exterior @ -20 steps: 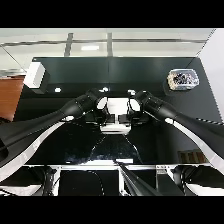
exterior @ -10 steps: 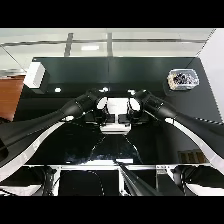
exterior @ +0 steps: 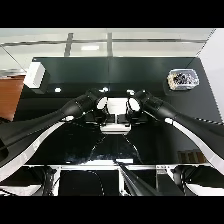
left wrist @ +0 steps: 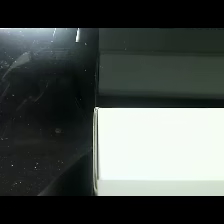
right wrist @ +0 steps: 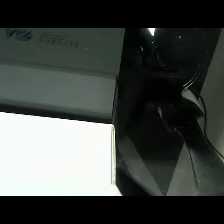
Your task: Fold the box and place the chain.
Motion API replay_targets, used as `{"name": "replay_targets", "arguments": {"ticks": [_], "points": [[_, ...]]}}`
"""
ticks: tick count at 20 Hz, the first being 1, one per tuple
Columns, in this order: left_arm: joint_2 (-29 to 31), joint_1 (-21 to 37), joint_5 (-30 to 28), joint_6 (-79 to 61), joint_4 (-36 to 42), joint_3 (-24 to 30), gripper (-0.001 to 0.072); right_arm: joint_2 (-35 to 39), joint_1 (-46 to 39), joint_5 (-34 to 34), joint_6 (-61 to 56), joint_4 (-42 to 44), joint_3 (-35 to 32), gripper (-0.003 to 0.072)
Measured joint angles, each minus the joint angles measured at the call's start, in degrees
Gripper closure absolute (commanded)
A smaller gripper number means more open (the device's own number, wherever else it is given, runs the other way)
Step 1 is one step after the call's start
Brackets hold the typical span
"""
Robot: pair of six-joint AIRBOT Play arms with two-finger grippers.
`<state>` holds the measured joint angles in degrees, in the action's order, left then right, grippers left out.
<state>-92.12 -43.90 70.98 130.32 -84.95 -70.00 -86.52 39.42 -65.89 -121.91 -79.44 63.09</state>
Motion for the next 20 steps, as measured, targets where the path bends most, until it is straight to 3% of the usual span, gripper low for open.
{"name": "replay_targets", "arguments": {"ticks": [5, 7, 8, 9, 14, 20], "points": [[-0.04, 0.02, 0.17, 0.15, 0.15, 0.02, 0.0681, -0.24, 0.15, 0.07, -0.24, -0.11, 0.0, 0.0679], [-0.04, 0.02, 0.13, 0.13, 0.13, 0.02, 0.0681, -0.26, 0.15, 0.07, -0.26, -0.2, 0.0, 0.0646], [-0.02, 0.02, -0.07, -0.11, -0.04, 0.0, 0.0681, -0.26, 0.15, -0.02, -0.04, -0.31, 0.07, 0.0434], [-0.02, 0.02, -0.42, -0.48, -0.13, 0.0, 0.0681, -0.17, 0.17, -0.37, 0.17, -0.48, 0.2, 0.03], [-0.02, 0.02, -0.04, -0.07, -0.11, 0.0, 0.0681, 4.17, -0.46, -3.56, 2.16, -2.82, 2.34, 0.0304], [-0.02, 0.02, -0.07, -0.04, -0.07, 0.0, 0.0681, 19.39, -3.82, -9.49, 7.19, -14.16, 4.33, 0.0305]]}}
